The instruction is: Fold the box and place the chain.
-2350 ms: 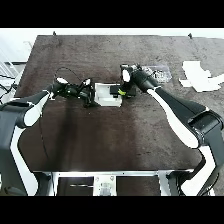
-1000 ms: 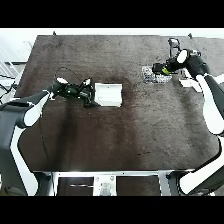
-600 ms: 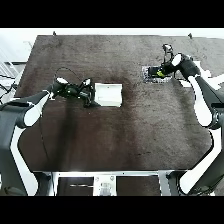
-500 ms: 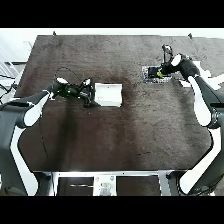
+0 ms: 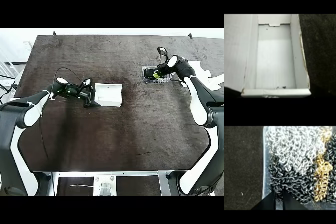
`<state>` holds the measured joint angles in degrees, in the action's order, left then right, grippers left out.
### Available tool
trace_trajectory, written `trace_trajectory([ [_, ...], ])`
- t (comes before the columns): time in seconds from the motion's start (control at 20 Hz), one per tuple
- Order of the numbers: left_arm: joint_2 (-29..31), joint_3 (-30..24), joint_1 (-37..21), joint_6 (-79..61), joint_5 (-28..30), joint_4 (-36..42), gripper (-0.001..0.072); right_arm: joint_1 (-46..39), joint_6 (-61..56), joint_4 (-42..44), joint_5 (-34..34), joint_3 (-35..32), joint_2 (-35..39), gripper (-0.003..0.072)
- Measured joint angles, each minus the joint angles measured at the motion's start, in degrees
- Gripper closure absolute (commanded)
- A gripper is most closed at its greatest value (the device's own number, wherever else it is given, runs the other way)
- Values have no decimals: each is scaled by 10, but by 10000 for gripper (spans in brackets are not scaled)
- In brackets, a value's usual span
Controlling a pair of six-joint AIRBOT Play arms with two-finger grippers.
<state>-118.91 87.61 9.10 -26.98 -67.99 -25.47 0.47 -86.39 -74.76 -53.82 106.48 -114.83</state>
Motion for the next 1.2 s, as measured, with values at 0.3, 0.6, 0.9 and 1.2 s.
trace_trajectory([
  [0.3, 0, 0, 0, 0, 0, 0, 182, 1, 0, -2, -33, 30, 26, 681],
  [0.6, 0, 0, 0, 0, 0, 0, 181, 2, 5, -17, -84, 38, 120, 681],
  [0.9, 0, 0, 0, 0, 0, 0, 182, 35, 25, -26, -121, 38, 273, 682],
  [1.2, 0, 0, 0, 0, 0, 0, 182, 102, 30, -80, -118, 39, 410, 682],
])
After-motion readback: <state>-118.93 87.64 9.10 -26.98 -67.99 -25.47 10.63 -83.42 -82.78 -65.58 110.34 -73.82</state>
